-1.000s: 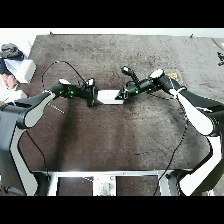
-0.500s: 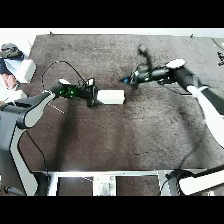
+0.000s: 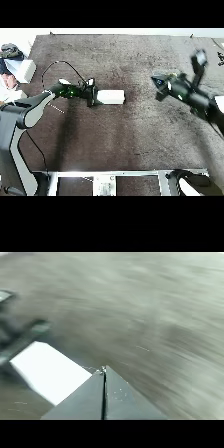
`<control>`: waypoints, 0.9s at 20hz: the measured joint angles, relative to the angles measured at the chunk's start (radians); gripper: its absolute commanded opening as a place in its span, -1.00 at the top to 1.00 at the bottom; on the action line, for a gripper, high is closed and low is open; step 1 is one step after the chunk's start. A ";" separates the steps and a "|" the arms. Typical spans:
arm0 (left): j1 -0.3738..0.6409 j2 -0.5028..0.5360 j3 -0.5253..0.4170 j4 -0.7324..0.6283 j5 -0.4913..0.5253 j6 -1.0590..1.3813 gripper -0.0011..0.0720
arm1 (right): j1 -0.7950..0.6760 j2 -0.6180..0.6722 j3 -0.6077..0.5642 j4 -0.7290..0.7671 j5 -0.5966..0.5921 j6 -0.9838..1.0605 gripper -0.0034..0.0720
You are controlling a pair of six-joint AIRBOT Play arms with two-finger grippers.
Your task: Fold the box and place the chain.
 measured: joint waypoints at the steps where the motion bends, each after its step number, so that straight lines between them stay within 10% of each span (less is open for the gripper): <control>1: 0.000 0.000 0.000 0.000 0.000 0.000 -0.12 | -0.002 0.096 -0.084 0.000 -0.068 0.001 0.87; 9: 0.000 0.000 0.000 -0.032 -0.001 0.000 0.00 | -0.005 0.558 -0.451 -0.007 -0.355 0.001 0.87; 10: 0.000 0.000 -0.001 -0.038 -0.002 0.000 0.92 | -0.005 0.575 -0.462 -0.008 -0.361 0.001 0.87; 18: 0.071 0.153 0.028 -0.134 0.093 -0.221 0.95 | -0.005 0.618 -0.490 -0.010 -0.392 0.001 0.87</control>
